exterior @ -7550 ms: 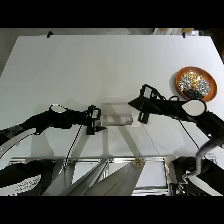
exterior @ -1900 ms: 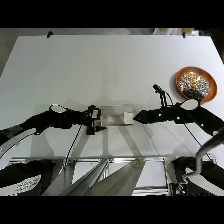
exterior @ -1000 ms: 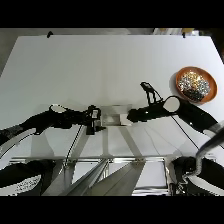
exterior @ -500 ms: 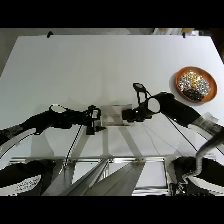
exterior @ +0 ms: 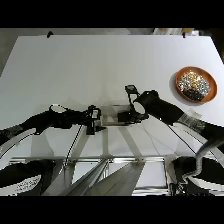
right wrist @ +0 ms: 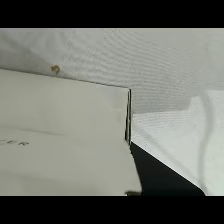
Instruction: Fold the box and place the chain.
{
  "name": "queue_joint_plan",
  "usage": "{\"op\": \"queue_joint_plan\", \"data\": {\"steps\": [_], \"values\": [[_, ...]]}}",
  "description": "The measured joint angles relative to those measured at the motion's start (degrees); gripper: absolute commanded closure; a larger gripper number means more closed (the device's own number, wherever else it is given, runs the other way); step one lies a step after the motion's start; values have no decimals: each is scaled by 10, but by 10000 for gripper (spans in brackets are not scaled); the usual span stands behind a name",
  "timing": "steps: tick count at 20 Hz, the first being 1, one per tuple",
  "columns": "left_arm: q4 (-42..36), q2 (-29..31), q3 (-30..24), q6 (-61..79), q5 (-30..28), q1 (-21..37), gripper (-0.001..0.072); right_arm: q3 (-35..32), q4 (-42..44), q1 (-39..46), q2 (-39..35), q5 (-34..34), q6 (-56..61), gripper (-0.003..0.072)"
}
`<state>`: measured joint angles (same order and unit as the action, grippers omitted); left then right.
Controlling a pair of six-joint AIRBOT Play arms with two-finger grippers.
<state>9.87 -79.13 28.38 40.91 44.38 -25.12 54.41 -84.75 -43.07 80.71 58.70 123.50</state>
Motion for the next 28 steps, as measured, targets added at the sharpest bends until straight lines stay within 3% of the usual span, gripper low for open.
{"op": "queue_joint_plan", "data": {"steps": [4,5,7,11,12,14,20,25,28], "values": [[0,0,0,0,0,0,571,6,-16,-7,12,4,32,469],[0,0,0,0,0,0,571,6,-18,-9,15,4,38,492],[0,0,0,0,0,0,571,7,-23,-12,19,7,43,645],[0,0,0,-2,0,0,571,8,-26,-14,22,10,52,672],[0,0,0,-2,0,0,571,8,-26,-14,22,9,52,642],[0,0,0,1,0,0,571,8,-24,-15,24,3,50,346],[0,0,0,0,0,0,571,8,-24,-5,-13,14,9,340],[0,0,0,0,0,0,571,15,-28,31,-138,112,-132,341],[0,0,0,0,0,0,571,43,-68,105,-201,159,-191,359]]}}
